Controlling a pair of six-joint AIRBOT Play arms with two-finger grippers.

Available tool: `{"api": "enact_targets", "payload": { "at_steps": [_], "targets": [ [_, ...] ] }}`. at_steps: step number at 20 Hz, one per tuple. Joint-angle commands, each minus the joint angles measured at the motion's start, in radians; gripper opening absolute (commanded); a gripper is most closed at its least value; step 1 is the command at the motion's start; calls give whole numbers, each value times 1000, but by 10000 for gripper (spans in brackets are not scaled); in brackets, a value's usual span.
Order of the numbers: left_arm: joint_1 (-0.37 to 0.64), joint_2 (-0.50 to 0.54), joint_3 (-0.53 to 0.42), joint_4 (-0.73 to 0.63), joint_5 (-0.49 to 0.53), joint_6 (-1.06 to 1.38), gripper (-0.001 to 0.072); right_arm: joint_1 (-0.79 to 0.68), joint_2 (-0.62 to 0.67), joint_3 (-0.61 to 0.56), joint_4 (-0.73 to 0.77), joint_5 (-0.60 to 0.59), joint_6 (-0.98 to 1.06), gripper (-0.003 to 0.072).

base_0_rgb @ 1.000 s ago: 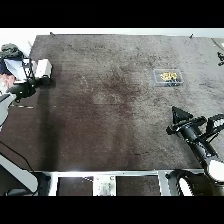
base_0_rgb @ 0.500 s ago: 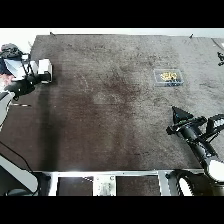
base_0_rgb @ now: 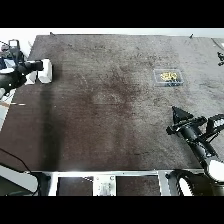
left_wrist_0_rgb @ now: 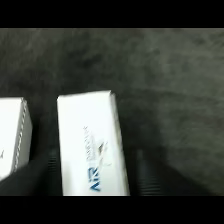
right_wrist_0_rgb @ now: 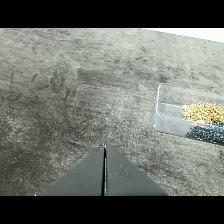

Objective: Fold the box and place the chain.

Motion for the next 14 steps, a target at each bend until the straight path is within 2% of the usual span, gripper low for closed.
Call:
{"api": "enact_targets", "payload": {
  "at_steps": [1, 2, 4, 7, 9, 11, 14],
  "targets": [
    [0, 102, 0, 2, -173, 2, 84, -1, 0, 0, 0, 0, 0, 8],
    [-1, 139, 0, 1, -231, 2, 9, -1, 0, 0, 0, 0, 0, 8],
    [-1, 213, -13, -21, -268, 2, 4, -1, 0, 0, 0, 0, 0, 8],
    [-1, 390, -117, -42, -222, 85, 4, -1, 0, 0, 0, 0, 0, 8],
    [-1, 529, -236, -71, -197, 150, 4, -1, 0, 0, 0, 0, 0, 8],
    [-1, 676, -393, -154, -156, 232, 4, -1, 0, 0, 0, 0, 0, 8],
    [-1, 894, -647, -292, -34, 381, 3, 0, 0, 0, 0, 0, 0, 8]
  ]
}}
